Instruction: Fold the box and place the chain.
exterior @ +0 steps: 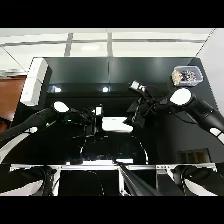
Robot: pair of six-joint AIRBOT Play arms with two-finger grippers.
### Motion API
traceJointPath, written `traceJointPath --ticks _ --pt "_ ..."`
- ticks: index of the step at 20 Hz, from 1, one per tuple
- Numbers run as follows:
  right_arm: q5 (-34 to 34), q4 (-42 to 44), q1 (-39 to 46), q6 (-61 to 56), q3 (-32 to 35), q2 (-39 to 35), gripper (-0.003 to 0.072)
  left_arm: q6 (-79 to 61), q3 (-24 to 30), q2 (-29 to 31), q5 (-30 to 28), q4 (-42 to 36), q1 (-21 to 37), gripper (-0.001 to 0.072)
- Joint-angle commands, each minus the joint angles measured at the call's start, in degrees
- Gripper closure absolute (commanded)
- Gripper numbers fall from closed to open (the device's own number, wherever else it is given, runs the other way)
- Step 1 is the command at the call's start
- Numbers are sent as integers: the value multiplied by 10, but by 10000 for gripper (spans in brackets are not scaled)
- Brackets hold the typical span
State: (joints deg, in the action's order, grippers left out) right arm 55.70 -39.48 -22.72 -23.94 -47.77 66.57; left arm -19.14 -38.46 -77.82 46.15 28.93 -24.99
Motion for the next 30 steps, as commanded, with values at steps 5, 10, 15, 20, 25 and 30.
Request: traceJointPath --ticks 5,10,15,20,25,30 --pt "-23 -22 -46 89 0 32 80 0 0 0 -1 0 0 243" --pt "-32 -41 -55 89 0 37 505 0 0 0 -1 0 0 242" --pt "-11 -43 -55 88 0 37 504 0 0 0 -1 0 0 242" --pt "-6 -55 -56 87 0 37 474 0 0 0 -1 0 0 242" --pt "-6 -58 -56 86 0 37 405 0 0 0 -1 0 0 242" --pt "-5 -58 -56 83 0 37 352 0 0 0 -1 0 0 242"
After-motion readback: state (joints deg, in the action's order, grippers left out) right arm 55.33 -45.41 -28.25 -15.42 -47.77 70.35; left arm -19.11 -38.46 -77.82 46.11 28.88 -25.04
